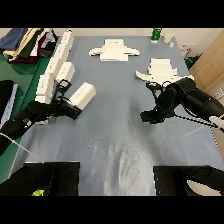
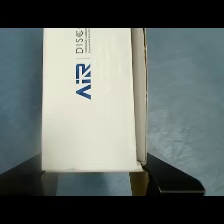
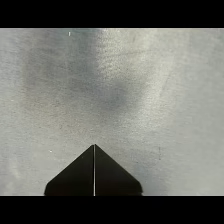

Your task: Fold the box.

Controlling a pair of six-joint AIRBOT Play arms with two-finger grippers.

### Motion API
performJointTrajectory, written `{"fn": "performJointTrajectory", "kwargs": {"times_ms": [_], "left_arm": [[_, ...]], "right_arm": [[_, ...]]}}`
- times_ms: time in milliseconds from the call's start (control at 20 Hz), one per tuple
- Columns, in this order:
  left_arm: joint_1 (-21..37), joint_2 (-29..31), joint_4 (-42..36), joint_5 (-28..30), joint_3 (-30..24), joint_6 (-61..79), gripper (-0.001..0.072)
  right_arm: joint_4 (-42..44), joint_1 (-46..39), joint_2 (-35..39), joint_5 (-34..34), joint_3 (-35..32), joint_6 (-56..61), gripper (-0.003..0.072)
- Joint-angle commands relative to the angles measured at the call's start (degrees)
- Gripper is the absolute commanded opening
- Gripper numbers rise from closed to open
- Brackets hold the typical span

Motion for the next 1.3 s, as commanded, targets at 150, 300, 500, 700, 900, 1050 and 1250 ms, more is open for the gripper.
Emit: {"fn": "performJointTrajectory", "kwargs": {"times_ms": [150,300,500,700,900,1050,1250], "left_arm": [[11.5,0.0,7.2,-1.4,0.5,-14.6,0.0422],[12.5,-2.0,7.2,-0.5,2.4,-15.8,0.0423],[12.5,-7.5,7.2,-0.4,7.1,-17.2,0.0422],[12.5,-16.7,7.2,-0.4,14.4,-17.4,0.0422],[12.4,-26.2,7.2,-0.5,23.5,-18.5,0.0422],[12.4,-32.5,7.2,-1.3,30.6,-18.5,0.0423],[12.4,-38.2,7.2,-2.5,38.9,-18.5,0.0422]], "right_arm": [[0.0,0.0,0.0,0.0,0.1,0.0,0.0004],[0.0,0.0,0.0,0.0,0.1,0.0,0.0003],[0.0,0.0,0.0,0.0,0.1,0.0,0.0004],[0.0,0.0,0.0,0.0,0.1,0.0,0.0003],[0.0,0.0,0.0,0.0,0.1,0.0,0.0003],[0.0,0.0,0.0,0.0,0.1,0.0,0.0004],[0.0,0.0,0.0,0.0,0.1,0.0,0.0004]]}}
